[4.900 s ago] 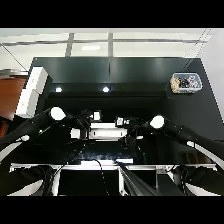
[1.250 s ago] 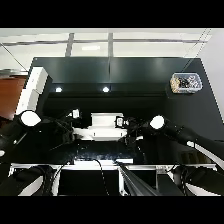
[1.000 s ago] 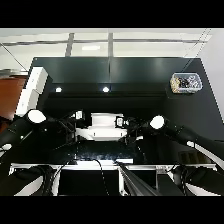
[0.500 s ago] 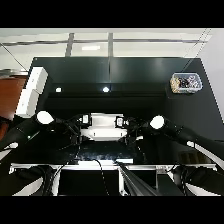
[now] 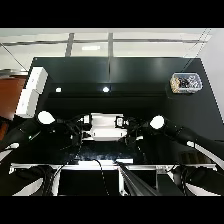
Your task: Fold the box and place the chain.
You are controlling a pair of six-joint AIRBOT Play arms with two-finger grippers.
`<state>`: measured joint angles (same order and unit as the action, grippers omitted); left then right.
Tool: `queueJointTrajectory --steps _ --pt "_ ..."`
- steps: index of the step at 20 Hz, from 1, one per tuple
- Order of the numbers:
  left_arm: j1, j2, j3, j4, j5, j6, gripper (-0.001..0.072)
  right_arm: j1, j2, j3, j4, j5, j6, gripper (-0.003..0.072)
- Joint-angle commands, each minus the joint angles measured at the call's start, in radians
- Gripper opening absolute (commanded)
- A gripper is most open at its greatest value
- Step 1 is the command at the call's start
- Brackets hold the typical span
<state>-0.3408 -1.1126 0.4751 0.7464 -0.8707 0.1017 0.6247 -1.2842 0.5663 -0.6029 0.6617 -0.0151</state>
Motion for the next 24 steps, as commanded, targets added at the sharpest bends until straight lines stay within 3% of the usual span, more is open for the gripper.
queueJointTrajectory --steps 1,3,14,21,22,24 --pt "-0.024 0.0 0.0 -0.005 0.027 0.0 0.0275 0.0 0.0 0.0 0.0 0.0 0.0 0.0407" --pt "-0.034 0.0 0.0 -0.004 0.025 -0.001 0.0203 0.0 0.0 0.0 0.0 0.0 0.0 0.0406" --pt "-0.047 -0.04 0.0 -0.142 0.033 -0.002 0.0204 0.0 0.0 0.0 0.0 0.0 0.0 0.0406" --pt "-0.06 -0.04 -0.001 -0.126 0.05 -0.004 0.0166 0.0 0.0 0.0 0.0 0.0 0.0 0.0406" --pt "-0.06 -0.04 -0.001 -0.126 0.05 -0.004 0.0182 0.0 0.0 0.0 0.0 0.0 0.0 0.0406" --pt "-0.06 -0.04 -0.001 -0.126 0.05 -0.005 0.0399 0.0 0.0 0.0 0.0 0.0 0.0 0.0407"
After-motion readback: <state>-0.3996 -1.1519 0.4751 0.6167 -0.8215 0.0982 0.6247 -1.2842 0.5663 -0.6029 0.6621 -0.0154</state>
